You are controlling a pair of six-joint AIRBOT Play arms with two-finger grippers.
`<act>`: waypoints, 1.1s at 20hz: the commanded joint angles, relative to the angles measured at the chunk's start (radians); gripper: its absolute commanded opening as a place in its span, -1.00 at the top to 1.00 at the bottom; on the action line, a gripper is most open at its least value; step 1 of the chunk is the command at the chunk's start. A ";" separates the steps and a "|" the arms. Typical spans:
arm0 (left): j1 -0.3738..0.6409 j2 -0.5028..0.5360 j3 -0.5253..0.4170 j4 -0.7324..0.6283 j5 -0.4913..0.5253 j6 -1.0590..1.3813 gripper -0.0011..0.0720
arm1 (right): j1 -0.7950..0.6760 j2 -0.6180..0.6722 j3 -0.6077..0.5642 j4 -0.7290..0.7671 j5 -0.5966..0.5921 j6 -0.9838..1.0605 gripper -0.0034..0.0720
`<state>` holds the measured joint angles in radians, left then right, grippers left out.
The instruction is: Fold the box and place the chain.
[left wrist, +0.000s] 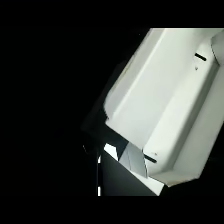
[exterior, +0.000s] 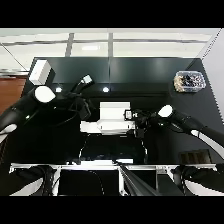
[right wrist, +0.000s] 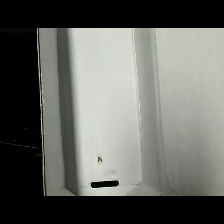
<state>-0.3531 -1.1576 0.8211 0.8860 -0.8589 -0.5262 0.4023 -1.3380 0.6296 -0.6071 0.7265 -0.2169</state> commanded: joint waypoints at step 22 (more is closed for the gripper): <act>-0.127 -0.068 -0.232 -0.378 0.148 0.609 0.58 | 0.000 0.000 0.001 0.024 -0.013 -0.001 0.33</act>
<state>-0.4774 -1.2045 0.5896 0.6167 -0.6708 0.0788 0.4023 -1.3376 0.6296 -0.5835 0.7136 -0.2176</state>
